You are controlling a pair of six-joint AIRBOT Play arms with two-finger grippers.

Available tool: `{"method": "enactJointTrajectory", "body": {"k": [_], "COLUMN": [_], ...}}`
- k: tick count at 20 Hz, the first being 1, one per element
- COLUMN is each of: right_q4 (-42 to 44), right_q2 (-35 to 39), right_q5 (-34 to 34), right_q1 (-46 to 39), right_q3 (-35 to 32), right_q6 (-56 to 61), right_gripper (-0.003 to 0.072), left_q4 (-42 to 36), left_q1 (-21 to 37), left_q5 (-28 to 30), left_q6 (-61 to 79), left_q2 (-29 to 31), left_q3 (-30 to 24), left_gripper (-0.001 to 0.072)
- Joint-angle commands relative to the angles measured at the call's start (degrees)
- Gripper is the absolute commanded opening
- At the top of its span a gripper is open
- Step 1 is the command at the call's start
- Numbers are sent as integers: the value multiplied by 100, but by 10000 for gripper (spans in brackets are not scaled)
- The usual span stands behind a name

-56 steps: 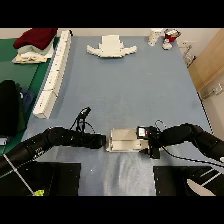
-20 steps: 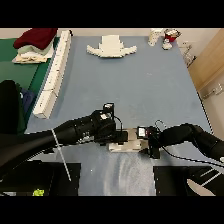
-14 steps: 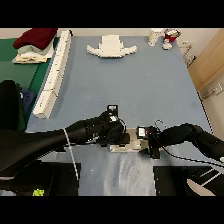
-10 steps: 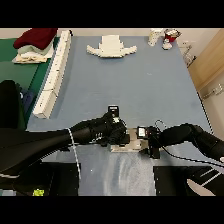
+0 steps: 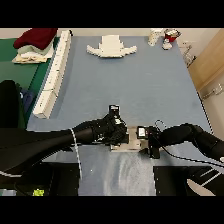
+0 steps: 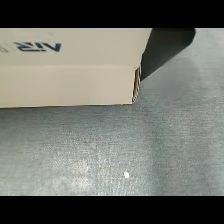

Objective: Fold the box.

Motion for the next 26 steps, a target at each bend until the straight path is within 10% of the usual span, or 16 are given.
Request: {"method": "enactJointTrajectory", "body": {"k": [1,9,12,20,26], "right_q4": [-2,-2,-2,-2,-2], "right_q2": [4,4,4,4,4], "right_q5": [-2,-2,-2,-4,-2], "right_q1": [2,2,2,2,2], "right_q3": [0,0,0,0,0], "right_q6": [0,0,0,0,0], "right_gripper": [509,509,509,509,509], "left_q4": [57,33,11,9,129], "left_q1": [-85,-87,-85,-87,-85], "left_q5": [28,20,-7,-177,-1515], "left_q6": [74,13,-15,72,660], "left_q2": [-4,-2,2,334,1449], "left_q3": [4,4,7,192,448], "left_gripper": [16,17,456,457,383]}}
